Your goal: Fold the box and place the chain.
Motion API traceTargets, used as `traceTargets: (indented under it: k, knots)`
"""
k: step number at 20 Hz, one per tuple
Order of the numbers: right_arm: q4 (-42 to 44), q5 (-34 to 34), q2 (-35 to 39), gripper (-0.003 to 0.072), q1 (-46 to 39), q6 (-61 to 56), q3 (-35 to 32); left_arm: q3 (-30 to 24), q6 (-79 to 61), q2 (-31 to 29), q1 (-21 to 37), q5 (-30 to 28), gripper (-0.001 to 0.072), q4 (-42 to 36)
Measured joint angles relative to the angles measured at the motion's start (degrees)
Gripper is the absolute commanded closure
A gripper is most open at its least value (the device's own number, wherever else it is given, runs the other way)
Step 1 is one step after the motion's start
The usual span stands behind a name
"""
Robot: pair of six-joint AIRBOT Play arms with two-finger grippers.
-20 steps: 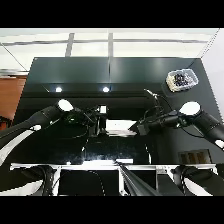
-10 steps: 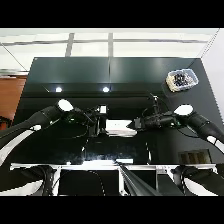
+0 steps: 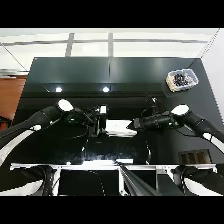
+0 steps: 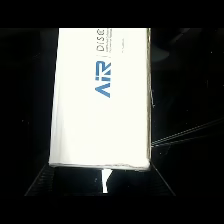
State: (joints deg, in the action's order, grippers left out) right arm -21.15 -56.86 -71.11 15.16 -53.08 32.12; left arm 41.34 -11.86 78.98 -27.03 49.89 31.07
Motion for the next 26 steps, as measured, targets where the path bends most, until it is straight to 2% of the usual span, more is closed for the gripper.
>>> traceTargets:
  k: [6,8,9,10,11,13,17,20,24,26]
  knots:
    - [-0.4,-0.4,0.1,0.0672,-0.1,-0.1,0.7,0.0,0.1,0.0,0.0,0.0,0.0242,0.0]
    - [-1.8,-2.2,1.3,0.0673,-0.5,0.1,2.0,0.1,0.2,0.0,0.0,0.1,0.0168,0.2]
    - [-1.3,-3.3,2.4,0.0673,-1.1,0.1,2.9,0.3,0.5,0.0,0.0,0.1,0.0168,0.8]
    - [-0.8,-4.7,4.0,0.0673,-2.1,0.1,3.8,0.6,0.9,0.0,0.0,0.2,0.0102,1.5]
    - [-1.5,-5.9,5.9,0.0672,-3.4,0.1,4.5,0.9,1.6,0.0,0.0,0.2,-0.0001,2.2]
    - [-3.4,-7.1,10.3,0.0672,-7.5,-0.7,5.6,1.8,3.2,0.0,0.0,0.7,-0.0003,3.3]
    - [-12.6,-12.0,18.5,0.0672,-20.0,-4.1,6.4,4.5,5.6,-0.9,0.0,4.9,-0.0003,6.8]
    - [-16.8,-15.5,21.5,0.0672,-28.0,-5.4,6.7,6.1,7.5,-2.6,0.0,6.8,-0.0003,9.6]
    - [-18.8,-15.1,22.9,0.0672,-32.3,-5.8,6.7,8.3,10.0,-4.3,-1.7,7.4,0.0,10.0]
    - [-19.3,-13.8,23.2,0.0673,-33.1,-5.9,6.7,9.7,11.7,-3.8,-4.1,5.2,0.0001,9.1]
